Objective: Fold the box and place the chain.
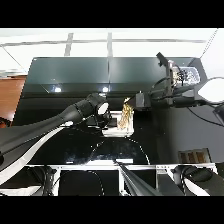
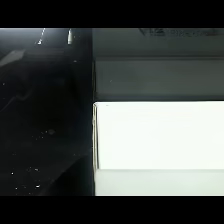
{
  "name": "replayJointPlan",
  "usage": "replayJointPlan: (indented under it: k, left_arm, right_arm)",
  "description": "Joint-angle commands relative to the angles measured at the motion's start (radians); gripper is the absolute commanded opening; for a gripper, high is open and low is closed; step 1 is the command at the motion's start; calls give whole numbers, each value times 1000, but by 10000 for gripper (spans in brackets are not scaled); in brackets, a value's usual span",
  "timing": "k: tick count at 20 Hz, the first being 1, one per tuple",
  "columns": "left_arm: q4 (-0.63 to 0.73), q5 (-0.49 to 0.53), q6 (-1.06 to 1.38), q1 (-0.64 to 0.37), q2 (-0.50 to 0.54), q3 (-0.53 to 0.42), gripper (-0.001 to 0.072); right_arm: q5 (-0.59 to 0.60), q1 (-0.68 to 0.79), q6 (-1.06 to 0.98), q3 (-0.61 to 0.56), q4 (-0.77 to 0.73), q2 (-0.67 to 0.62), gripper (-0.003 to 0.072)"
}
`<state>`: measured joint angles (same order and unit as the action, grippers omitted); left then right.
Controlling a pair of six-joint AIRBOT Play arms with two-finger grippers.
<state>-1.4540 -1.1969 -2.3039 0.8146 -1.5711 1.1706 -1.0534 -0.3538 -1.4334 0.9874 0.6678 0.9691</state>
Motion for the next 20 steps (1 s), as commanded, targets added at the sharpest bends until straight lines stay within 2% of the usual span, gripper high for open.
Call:
replayJointPlan:
  k: [1, 7, 15, 20]
  left_arm:
    - [0, -9, 1, -1, 0, 0, 28]
    - [0, -8, 0, -1, 0, 0, 27]
    - [0, -8, 0, -1, 0, 0, 27]
    - [0, -8, 0, -1, 0, 0, 27]
  right_arm:
    - [-19, 11, 3, 64, -19, 0, 16]
    - [-63, 11, 9, 72, -86, 0, 16]
    - [-89, 18, 33, 72, -95, 0, 16]
    - [-91, 21, 55, 111, -83, 0, 16]
